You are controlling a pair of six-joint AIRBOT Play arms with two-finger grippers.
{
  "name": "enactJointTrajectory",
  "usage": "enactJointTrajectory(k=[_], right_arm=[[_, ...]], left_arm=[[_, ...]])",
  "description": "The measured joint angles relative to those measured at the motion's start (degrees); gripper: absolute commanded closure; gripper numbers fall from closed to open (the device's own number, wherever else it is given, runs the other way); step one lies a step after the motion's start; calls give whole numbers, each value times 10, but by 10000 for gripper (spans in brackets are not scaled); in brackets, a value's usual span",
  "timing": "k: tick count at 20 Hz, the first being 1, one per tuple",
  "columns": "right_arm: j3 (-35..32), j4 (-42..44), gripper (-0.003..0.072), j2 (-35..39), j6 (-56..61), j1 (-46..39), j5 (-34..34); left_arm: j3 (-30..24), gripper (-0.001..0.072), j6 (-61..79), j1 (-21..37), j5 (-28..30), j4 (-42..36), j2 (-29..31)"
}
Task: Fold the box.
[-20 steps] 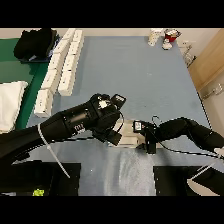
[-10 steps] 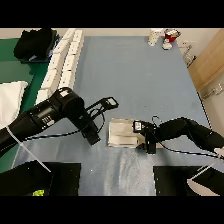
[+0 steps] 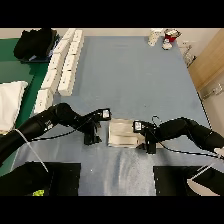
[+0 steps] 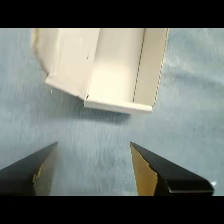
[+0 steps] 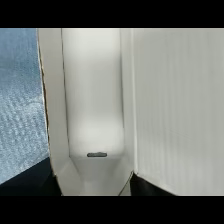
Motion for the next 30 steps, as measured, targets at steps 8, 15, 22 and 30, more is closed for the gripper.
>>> enactJointTrajectory(k=[8, 15, 22, 30], right_arm=[[0, 0, 224, 0, 0, 0, 0], [0, 0, 224, 0, 0, 0, 0], [0, 0, 224, 0, 0, 0, 0], [0, 0, 224, 0, 0, 0, 0]], left_arm=[[-41, 10, 215, 6, 60, -154, -54], [-46, 11, 245, 5, 57, -172, -59], [-51, 10, 268, -23, 73, -195, -58], [-52, 10, 275, -51, 99, -229, -78]])
